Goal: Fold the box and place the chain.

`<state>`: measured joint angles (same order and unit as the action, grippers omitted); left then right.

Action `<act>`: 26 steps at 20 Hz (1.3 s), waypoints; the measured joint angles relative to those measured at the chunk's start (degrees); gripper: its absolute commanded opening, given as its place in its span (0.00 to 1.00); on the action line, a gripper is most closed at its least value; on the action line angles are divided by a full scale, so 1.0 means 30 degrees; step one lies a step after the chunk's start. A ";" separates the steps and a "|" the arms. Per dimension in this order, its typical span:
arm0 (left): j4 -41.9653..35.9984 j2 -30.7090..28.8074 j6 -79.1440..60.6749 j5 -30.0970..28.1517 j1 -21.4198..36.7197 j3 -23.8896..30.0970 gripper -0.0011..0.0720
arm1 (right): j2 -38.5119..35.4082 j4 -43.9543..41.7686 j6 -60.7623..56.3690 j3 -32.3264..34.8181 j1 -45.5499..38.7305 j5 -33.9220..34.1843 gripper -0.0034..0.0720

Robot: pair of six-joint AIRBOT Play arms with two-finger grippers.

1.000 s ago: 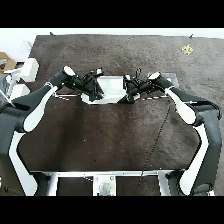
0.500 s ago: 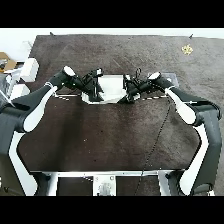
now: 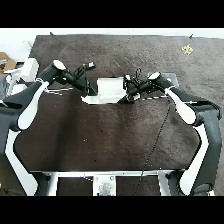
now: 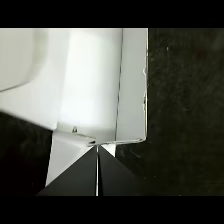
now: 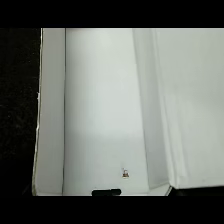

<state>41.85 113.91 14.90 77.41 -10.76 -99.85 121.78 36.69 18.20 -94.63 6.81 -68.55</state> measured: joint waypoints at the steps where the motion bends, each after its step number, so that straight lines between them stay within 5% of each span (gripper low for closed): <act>1: 0.0000 -0.0051 0.1501 0.0510 0.0219 -0.0466 0.02 | 0.0000 0.0000 0.0000 0.0000 0.0000 0.0000 0.64; 10: 0.2266 -0.3810 1.2896 0.0466 0.3089 -0.0525 0.02 | 0.0000 0.0000 0.0000 0.0000 0.0000 0.0000 0.64; 21: -0.1049 -0.4779 1.5693 -0.2681 0.5238 0.7395 0.03 | 0.0000 -0.0015 -0.0007 0.0000 0.0036 0.0000 0.64; 26: -0.1698 -0.3869 1.5628 -0.3570 0.4634 0.8888 0.03 | 0.0000 -0.0036 -0.0007 0.0000 0.0036 0.0000 0.64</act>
<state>36.75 102.30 61.78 66.70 3.14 -73.19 121.78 36.58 18.17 -94.63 6.92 -68.55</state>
